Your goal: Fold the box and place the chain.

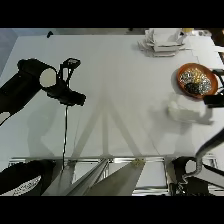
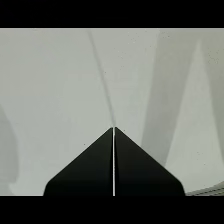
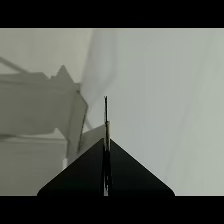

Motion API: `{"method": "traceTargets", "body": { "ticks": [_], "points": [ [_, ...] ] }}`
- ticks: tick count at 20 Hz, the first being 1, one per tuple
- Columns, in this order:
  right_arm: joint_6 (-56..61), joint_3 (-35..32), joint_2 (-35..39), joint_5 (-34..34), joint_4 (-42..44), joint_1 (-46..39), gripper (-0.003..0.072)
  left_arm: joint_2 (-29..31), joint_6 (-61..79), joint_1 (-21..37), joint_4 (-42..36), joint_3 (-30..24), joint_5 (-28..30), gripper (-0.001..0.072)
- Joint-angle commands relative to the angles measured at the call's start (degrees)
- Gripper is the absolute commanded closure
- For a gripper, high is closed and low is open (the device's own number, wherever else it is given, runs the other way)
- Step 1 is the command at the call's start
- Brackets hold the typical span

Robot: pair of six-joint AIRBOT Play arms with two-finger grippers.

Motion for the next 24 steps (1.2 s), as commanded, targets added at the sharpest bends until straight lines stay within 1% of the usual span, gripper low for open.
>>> {"method": "traceTargets", "body": {
  "ticks": [1, 3, 7, 9, 11, 13, 15, 17, 19, 21, 22, 23, 24],
  "points": [
    [-2.05, -4.7, 9.22, -0.17, 13.35, 8.39, 0.0671, 0.04, 0.0, 0.07, 0.0, -0.02, 0.0, 0.07],
    [-2.32, -10.82, 16.09, -3.17, 16.04, 12.92, 0.0671, 0.04, 0.0, 0.07, 0.0, -0.02, 0.0, 0.07],
    [0.48, -24.41, 32.22, -16.46, 24.17, 19.54, 0.0671, 0.04, 0.0, 0.07, 0.0, -0.02, 0.0, 0.07],
    [2.99, -29.99, 39.85, -23.5, 26.62, 22.08, 0.0671, 0.04, 0.17, 0.07, 0.0, -0.02, 2.78, 0.07],
    [5.42, -34.82, 46.34, -28.79, 26.51, 24.13, 0.0671, 0.04, 0.13, 0.0, -0.68, -0.02, 5.44, 0.07],
    [7.93, -39.34, 51.74, -33.64, 26.4, 24.81, 0.0671, 0.04, 0.13, 0.0, -1.09, -0.02, 5.6, 0.07],
    [10.82, -43.04, 55.56, -39.01, 26.4, 24.81, 0.0671, 0.04, 0.13, 0.0, -1.05, -0.02, 5.7, 0.07],
    [13.11, -45.48, 57.53, -42.93, 26.51, 24.81, 0.0671, 0.02, 0.04, 0.0, -1.62, -0.02, 9.22, 0.07],
    [13.14, -45.86, 57.33, -41.94, 26.58, 24.81, 0.0671, -0.2, 1.44, 0.0, -3.23, -0.02, 11.32, 0.0698],
    [13.14, -45.83, 57.31, -37.7, 25.22, 24.81, 0.0669, -0.94, 6.27, 0.0, -4.72, -0.02, 11.67, 0.0654],
    [13.11, -45.72, 56.92, -34.07, 24.35, 24.81, 0.0669, -1.49, 7.78, 0.0, -5.73, -0.02, 11.34, 0.0592],
    [13.14, -45.27, 55.93, -29.0, 22.93, 24.81, 0.0632, -2.08, 9.18, 0.0, -6.78, -0.02, 11.04, 0.0524],
    [13.14, -44.54, 54.47, -24.59, 21.44, 24.81, 0.055, -2.75, 10.36, 0.0, -7.65, -0.02, 10.95, 0.0454]
  ]
}}
